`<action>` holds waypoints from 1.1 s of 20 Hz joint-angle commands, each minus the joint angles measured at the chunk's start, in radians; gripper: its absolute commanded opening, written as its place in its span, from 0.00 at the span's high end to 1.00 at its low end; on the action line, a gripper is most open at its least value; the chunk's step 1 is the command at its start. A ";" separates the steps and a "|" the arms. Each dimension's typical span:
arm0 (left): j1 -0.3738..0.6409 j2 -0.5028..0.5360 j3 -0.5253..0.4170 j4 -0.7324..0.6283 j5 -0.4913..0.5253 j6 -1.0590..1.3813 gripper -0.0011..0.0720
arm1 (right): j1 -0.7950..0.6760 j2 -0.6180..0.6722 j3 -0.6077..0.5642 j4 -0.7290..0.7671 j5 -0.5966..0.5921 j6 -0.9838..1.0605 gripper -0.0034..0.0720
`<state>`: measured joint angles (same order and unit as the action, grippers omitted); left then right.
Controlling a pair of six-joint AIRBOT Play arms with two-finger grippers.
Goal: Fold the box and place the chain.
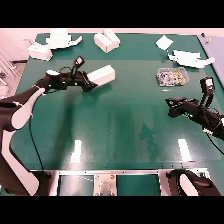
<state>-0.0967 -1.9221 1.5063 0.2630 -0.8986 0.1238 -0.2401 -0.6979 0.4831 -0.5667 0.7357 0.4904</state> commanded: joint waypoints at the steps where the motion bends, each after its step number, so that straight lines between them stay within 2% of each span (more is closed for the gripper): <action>1: 0.048 0.059 0.001 -0.005 0.051 -0.102 0.96 | 0.000 0.000 -0.001 0.001 0.000 0.000 0.94; 4: 0.074 0.107 -0.002 0.066 0.058 -0.211 0.97 | 0.000 0.000 -0.001 0.001 0.000 0.002 0.94; 7: 0.093 0.173 -0.040 0.165 0.133 -0.321 0.97 | 0.000 0.000 -0.001 0.002 -0.001 0.008 0.94; 11: 0.128 0.308 -0.175 0.179 0.299 -0.371 0.97 | 0.000 0.000 -0.001 0.008 -0.003 0.013 0.94; 14: 0.128 0.434 -0.301 0.179 0.468 -0.384 0.97 | 0.000 0.000 -0.001 0.009 -0.003 0.034 0.94; 18: 0.128 0.552 -0.456 0.178 0.678 -0.443 0.96 | 0.000 0.000 -0.001 0.009 -0.003 0.034 0.94; 20: 0.127 0.573 -0.517 0.178 0.733 -0.469 0.96 | 0.000 0.000 -0.001 0.009 -0.003 0.034 0.94; 22: 0.127 0.572 -0.562 0.178 0.732 -0.488 0.96 | 0.001 0.000 -0.001 0.009 -0.003 0.034 0.94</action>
